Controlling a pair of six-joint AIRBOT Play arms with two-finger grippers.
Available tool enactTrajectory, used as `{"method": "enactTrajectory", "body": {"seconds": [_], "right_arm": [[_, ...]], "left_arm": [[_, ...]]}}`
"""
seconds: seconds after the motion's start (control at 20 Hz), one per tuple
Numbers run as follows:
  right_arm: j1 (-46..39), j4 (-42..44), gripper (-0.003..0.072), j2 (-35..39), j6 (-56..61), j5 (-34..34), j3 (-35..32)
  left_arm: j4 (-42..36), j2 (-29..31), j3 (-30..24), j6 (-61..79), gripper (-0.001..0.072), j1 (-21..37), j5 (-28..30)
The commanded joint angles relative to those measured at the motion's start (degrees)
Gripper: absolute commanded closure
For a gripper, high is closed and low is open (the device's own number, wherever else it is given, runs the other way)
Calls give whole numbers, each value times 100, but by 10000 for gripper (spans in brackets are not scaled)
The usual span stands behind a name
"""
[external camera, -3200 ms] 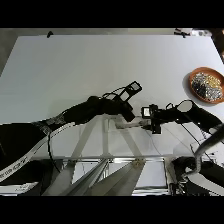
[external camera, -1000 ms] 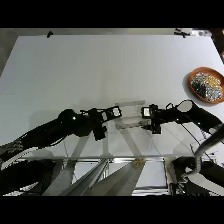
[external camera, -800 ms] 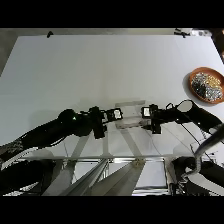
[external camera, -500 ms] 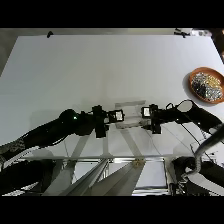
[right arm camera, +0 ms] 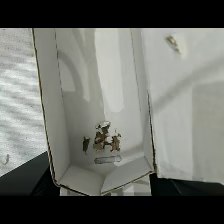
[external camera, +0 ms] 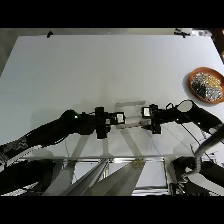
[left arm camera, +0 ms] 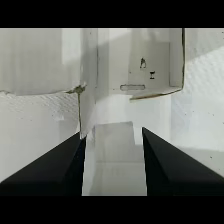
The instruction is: Fold the box and place the chain.
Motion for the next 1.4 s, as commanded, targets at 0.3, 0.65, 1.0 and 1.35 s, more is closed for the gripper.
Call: {"method": "enactTrajectory", "body": {"seconds": [0.3, 0.65, 1.0, 1.35], "right_arm": [[4, 0, 253, 4, 0, 4, 4], [4, 0, 253, 4, 0, 7, 4], [4, 0, 253, 4, 2, 2, 4], [4, 0, 253, 4, 0, 4, 4]], "left_arm": [[-28, -4, 0, 85, 315, -7, -304], [-24, -125, 0, 81, 357, -177, -308], [-98, -125, 2, 81, 375, -358, -374], [-92, -125, 2, 66, 438, -645, -1003]]}}
